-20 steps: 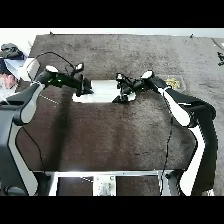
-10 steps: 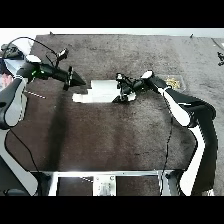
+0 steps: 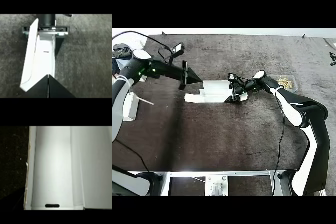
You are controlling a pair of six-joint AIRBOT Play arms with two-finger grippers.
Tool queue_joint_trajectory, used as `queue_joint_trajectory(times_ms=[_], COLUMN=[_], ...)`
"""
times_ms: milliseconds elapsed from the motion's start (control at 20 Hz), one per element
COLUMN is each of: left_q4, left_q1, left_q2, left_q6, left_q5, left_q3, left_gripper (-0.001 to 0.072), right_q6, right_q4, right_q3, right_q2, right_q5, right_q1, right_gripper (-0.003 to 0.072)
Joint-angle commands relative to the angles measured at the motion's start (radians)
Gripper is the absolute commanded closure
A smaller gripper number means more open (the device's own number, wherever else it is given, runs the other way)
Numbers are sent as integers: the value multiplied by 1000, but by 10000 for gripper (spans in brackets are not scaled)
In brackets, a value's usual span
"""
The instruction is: Fold the box and place the chain.
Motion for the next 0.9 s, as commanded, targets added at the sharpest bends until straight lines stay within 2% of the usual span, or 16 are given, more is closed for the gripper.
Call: queue_joint_trajectory(times_ms=[0, 100, 300, 400, 650, 850], left_q4=[-12, -39, -127, -131, -126, -122], left_q1=[-56, -84, -98, -98, -98, -98], left_q2=[64, 55, -25, -70, -192, -250], left_q6=[9, 10, -26, -51, -114, -147], left_q5=[183, 265, 318, 332, 335, 345], left_q3=[-168, -226, -224, -176, 29, 114], left_gripper=[703, 700, 699, 699, 699, 699], right_q6=[0, 0, 0, 0, 0, 0], right_q4=[0, 0, 0, 0, 0, 0], right_q3=[0, 0, 0, 0, 0, 0], right_q2=[-1, 0, 0, 0, -1, 0], right_q5=[1, 0, 1, 1, 1, 1], right_q1=[1, 1, 1, 1, 1, 1], right_gripper=[254, 254, 254, 254, 254, 254])
